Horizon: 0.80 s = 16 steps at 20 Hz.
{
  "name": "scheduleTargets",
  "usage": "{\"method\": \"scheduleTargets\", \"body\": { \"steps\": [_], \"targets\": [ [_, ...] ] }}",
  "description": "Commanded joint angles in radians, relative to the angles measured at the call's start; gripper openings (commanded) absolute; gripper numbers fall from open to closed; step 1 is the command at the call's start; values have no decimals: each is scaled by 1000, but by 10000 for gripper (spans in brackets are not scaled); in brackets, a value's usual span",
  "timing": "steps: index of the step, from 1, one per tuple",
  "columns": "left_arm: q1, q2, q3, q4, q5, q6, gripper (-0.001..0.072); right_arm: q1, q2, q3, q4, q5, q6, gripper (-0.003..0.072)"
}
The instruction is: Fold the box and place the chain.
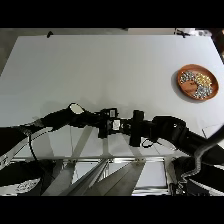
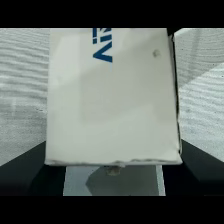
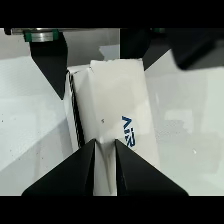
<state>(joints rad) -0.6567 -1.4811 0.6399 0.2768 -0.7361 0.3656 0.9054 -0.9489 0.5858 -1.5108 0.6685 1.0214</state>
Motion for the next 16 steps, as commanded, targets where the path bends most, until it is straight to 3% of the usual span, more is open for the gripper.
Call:
{"method": "scheduleTargets", "body": {
  "steps": [1,2,4,5,12,16],
  "targets": [
    [0,1,0,1,-1,0,346,19,-10,0,0,27,3,112],
    [0,1,0,1,-1,0,346,31,-12,0,0,25,3,115],
    [0,1,0,1,-1,0,346,40,-12,0,-1,6,3,228],
    [0,1,0,1,-1,0,346,40,-11,0,-11,-5,3,250],
    [0,1,0,1,-1,0,346,36,84,0,-77,-94,29,264],
    [0,1,0,1,-1,0,346,-24,185,0,-74,-56,138,257]
  ]
}}
